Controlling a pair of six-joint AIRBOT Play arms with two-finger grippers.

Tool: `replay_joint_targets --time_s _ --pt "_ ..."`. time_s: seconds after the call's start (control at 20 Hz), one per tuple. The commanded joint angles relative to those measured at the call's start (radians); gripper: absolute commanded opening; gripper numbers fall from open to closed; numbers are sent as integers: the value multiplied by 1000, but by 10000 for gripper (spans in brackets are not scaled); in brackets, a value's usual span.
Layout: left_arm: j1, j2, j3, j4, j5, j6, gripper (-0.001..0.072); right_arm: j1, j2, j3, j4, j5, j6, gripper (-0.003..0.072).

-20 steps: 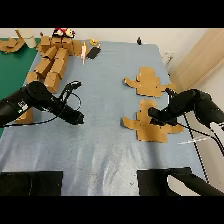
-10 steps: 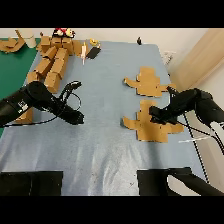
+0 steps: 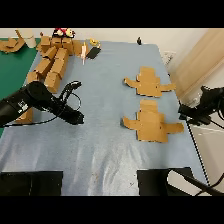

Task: Fold the box.

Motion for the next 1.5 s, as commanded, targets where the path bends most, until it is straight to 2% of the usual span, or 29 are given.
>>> replay_joint_targets --time_s 0.0,0.15,0.3,0.4,0.7,0.85,1.05,1.2,1.45 --pt "0 -1 0 0 0 0 12 -146 -56 9 -20 40 -101 437" --pt "0 -1 0 0 0 0 12 -171 -106 9 61 37 -199 438" --pt "0 -1 0 0 0 0 12 -171 -150 9 251 -3 -332 438" --pt "0 -1 0 0 0 0 12 -170 -165 8 310 -30 -363 437" --pt "0 -1 0 0 0 0 12 -166 -182 9 340 -88 -377 436" --pt "0 -1 0 0 0 0 12 -166 -182 8 384 -146 -392 362" --pt "0 -1 0 0 0 0 12 -166 -184 -11 379 -174 -408 362" --pt "0 -1 0 0 0 0 12 -166 -201 -18 315 -157 -410 362" --pt "0 -1 0 0 0 0 12 -163 -201 -18 426 -193 -436 228"
